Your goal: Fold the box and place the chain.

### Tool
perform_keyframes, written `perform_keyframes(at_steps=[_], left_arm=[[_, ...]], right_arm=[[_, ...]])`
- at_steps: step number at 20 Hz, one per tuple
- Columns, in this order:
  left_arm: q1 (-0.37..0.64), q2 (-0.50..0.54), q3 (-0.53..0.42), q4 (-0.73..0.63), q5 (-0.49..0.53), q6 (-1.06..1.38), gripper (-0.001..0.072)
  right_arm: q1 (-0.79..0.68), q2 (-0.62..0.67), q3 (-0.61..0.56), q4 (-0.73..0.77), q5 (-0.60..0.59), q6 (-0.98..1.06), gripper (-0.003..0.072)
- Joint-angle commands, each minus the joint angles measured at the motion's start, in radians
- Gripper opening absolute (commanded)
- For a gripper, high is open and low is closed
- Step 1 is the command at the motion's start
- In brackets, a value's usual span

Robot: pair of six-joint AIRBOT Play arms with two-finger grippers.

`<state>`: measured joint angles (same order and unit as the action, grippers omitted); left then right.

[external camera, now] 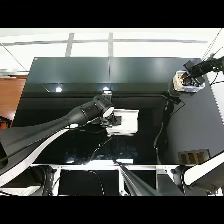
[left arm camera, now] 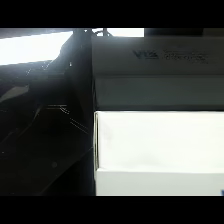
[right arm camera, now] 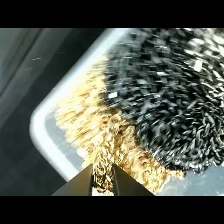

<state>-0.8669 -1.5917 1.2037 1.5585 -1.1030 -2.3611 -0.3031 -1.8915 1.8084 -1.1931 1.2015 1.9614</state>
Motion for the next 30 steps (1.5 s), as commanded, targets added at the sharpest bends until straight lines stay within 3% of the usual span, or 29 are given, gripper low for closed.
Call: perform_keyframes(at_steps=[1,8,10,17,21,25,30], left_arm=[[0.001,0.0,0.0,-0.001,-0.002,0.0,0.0028],[0.001,0.0,0.0,-0.001,-0.002,0.0,0.0028],[0.001,0.0,0.0,-0.001,-0.002,0.0,0.0028],[0.001,0.0,0.0,-0.001,-0.002,0.0,0.0028],[0.001,0.0,0.0,-0.001,-0.002,0.0,0.0029],[0.001,0.0,0.0,-0.001,-0.001,0.0,0.0028],[0.001,0.0,0.0,-0.001,0.0,0.0,0.0028]], right_arm=[[-0.018,0.109,0.003,0.034,-0.016,-0.171,0.0013],[-0.063,0.332,0.233,0.166,0.088,-0.363,0.0012],[-0.077,0.395,0.274,0.27,0.042,-0.372,0.0011],[-0.095,0.6,0.266,0.502,0.093,-0.457,0.0012],[-0.089,0.681,0.18,0.626,0.134,-0.502,0.0012],[-0.033,0.775,0.133,0.628,0.156,-0.533,0.0012],[0.14,0.848,0.096,0.513,0.318,-0.557,0.0012]])
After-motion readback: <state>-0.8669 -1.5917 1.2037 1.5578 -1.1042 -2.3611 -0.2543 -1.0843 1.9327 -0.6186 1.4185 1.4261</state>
